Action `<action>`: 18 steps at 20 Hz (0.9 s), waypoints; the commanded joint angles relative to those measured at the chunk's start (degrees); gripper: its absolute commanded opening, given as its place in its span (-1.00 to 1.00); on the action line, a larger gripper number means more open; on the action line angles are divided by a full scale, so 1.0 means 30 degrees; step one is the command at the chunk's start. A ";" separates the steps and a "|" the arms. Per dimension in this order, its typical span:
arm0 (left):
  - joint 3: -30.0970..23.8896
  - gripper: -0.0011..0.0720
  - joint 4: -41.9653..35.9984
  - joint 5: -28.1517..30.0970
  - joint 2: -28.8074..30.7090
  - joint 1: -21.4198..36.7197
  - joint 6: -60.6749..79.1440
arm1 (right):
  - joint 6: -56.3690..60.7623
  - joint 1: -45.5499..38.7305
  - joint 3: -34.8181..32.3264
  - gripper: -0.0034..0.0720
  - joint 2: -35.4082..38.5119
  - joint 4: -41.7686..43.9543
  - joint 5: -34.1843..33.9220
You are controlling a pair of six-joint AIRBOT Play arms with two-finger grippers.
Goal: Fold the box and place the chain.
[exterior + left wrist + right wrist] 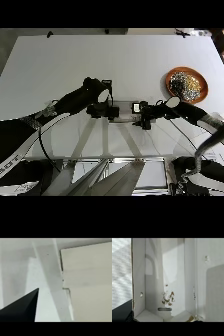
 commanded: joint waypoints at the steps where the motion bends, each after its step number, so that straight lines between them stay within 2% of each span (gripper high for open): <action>1: 0.0015 0.59 -0.0007 -0.0648 0.1158 0.0306 0.2470 | 0.0022 0.0007 0.0000 -0.02 0.0007 0.0051 0.0022; 4: 0.0007 0.59 0.0080 -0.0998 0.3228 0.1013 0.7373 | 0.0022 0.0007 0.0000 -0.02 0.0000 0.0044 0.0015; 7: -0.0051 0.59 -0.0889 -0.2040 0.5217 0.1603 1.6655 | 0.0022 0.0007 0.0000 -0.02 0.0007 0.0044 0.0007; 9: -0.0889 0.59 -0.2601 -0.1698 0.6455 0.2324 2.1587 | 0.0022 0.0007 0.0000 -0.02 0.0007 0.0044 0.0015; 11: -0.2805 0.60 -0.5049 -0.0131 0.7475 0.3621 2.5471 | 0.0022 0.0007 0.0000 -0.02 0.0007 0.0044 0.0015; 12: -0.3956 0.82 -0.6171 0.0678 0.7766 0.4364 2.7044 | 0.0022 0.0007 0.0000 -0.02 0.0007 0.0044 0.0015; 13: -0.5246 0.93 -0.7155 0.1515 0.7890 0.5180 2.8786 | 0.0022 0.0007 0.0000 -0.02 0.0000 0.0044 0.0015; 16: -0.8400 0.94 -0.8684 0.3257 0.7533 0.7278 3.4090 | 0.0022 0.0007 0.0000 -0.02 0.0007 0.0044 0.0015; 18: -0.9369 0.94 -0.9515 0.3949 0.6834 0.8123 3.7536 | 0.0022 0.0007 0.0000 -0.02 0.0000 0.0044 0.0015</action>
